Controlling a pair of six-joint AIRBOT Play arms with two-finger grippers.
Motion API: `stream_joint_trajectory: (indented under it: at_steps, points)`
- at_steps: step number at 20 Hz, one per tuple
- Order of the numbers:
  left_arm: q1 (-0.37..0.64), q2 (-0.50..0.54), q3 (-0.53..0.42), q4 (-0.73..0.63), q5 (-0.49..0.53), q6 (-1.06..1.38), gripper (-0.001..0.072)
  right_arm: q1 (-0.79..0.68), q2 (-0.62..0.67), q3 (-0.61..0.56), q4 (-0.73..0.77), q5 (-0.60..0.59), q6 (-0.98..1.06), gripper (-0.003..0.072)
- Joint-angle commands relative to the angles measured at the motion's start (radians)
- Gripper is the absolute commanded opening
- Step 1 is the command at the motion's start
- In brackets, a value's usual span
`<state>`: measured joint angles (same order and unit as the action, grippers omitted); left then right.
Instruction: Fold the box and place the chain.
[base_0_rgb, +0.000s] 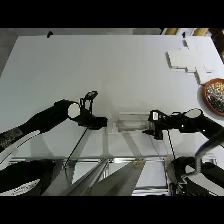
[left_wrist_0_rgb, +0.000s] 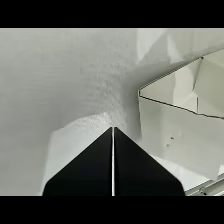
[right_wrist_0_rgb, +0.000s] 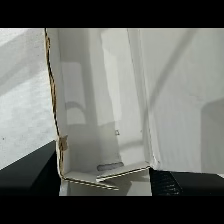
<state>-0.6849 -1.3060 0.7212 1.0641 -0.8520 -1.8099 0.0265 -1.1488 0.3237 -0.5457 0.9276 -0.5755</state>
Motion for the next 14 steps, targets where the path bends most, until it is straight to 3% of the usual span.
stream_joint_trajectory:
  at_steps: [1,7,14]
  points:
    - [-0.018,-0.031,0.000,-0.082,0.035,0.017,0.0002,0.000,0.000,0.000,0.000,0.000,0.000,0.0342]
    - [-0.026,-0.045,0.000,-0.126,0.029,0.022,0.0003,0.000,0.000,0.000,0.000,0.000,0.000,0.0342]
    - [-0.040,0.035,0.006,-0.227,0.034,0.086,0.0033,0.000,0.000,0.000,0.000,0.000,0.000,0.0342]
